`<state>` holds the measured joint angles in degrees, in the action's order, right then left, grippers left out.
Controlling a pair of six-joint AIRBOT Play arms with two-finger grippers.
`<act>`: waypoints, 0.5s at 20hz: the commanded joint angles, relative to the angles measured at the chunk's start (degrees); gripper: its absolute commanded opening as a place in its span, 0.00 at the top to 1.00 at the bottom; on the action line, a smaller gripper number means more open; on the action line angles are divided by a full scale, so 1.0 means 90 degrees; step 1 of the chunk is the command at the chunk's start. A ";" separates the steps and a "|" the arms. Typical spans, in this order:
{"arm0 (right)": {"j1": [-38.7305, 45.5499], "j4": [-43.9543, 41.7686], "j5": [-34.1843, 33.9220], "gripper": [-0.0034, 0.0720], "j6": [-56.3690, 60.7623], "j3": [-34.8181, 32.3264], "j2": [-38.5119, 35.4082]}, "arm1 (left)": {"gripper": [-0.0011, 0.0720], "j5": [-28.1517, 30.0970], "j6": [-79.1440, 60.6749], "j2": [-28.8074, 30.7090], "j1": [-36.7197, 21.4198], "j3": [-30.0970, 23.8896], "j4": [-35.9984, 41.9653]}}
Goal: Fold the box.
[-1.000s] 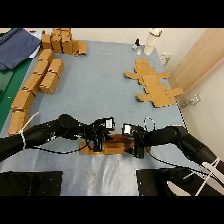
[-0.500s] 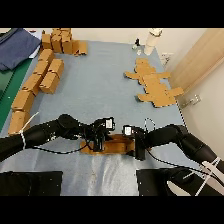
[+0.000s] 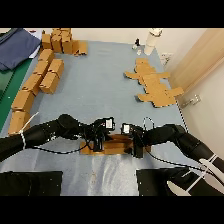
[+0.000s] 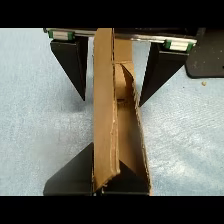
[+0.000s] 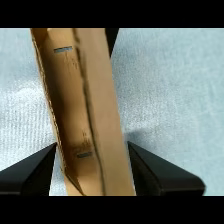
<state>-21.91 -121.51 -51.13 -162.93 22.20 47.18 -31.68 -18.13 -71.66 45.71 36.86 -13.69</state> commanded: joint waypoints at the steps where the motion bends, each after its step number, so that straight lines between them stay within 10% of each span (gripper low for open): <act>1: -0.0041 0.0012 -0.0092 0.04 0.0000 -0.0002 0.0119 | 0.97 0.0002 0.0000 -0.0002 0.0002 -0.0002 -0.0002; 10: -0.0044 0.0022 -0.0435 0.05 -0.0406 -0.0010 0.0109 | 0.97 0.0000 0.0000 -0.0002 0.0002 -0.0002 -0.0005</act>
<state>-22.24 -121.23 -54.30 -164.38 22.15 48.12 -31.70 -18.13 -71.66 45.71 36.86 -13.72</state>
